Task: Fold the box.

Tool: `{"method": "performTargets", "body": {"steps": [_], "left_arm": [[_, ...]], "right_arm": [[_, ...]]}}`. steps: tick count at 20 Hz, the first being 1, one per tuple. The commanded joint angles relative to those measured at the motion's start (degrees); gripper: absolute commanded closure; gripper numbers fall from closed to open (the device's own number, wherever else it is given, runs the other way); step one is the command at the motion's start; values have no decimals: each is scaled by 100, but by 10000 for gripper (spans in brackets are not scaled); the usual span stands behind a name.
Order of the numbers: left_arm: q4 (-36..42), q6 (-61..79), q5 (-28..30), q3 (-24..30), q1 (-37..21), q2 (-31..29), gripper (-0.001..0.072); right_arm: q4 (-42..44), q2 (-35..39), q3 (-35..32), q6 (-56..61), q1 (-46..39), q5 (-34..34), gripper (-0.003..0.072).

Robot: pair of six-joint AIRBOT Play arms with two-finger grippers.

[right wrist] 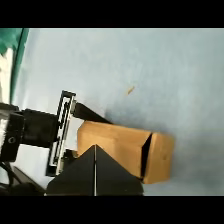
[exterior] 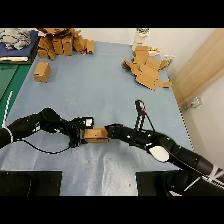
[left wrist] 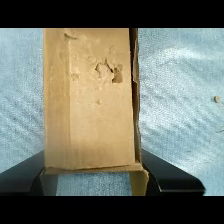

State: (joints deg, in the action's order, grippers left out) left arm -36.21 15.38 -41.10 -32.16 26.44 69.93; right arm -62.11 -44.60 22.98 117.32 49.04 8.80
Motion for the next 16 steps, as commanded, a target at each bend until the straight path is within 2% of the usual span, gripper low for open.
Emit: {"method": "performTargets", "body": {"steps": [1,5,16], "left_arm": [[0,0,2,-2,0,-2,202],[0,0,2,-2,0,-2,202],[0,0,0,-2,0,0,202]], "right_arm": [[946,-376,-374,1082,570,-1158,684],[944,-772,-260,1134,946,-1576,683],[944,-1241,-247,1189,968,-1434,683]]}}
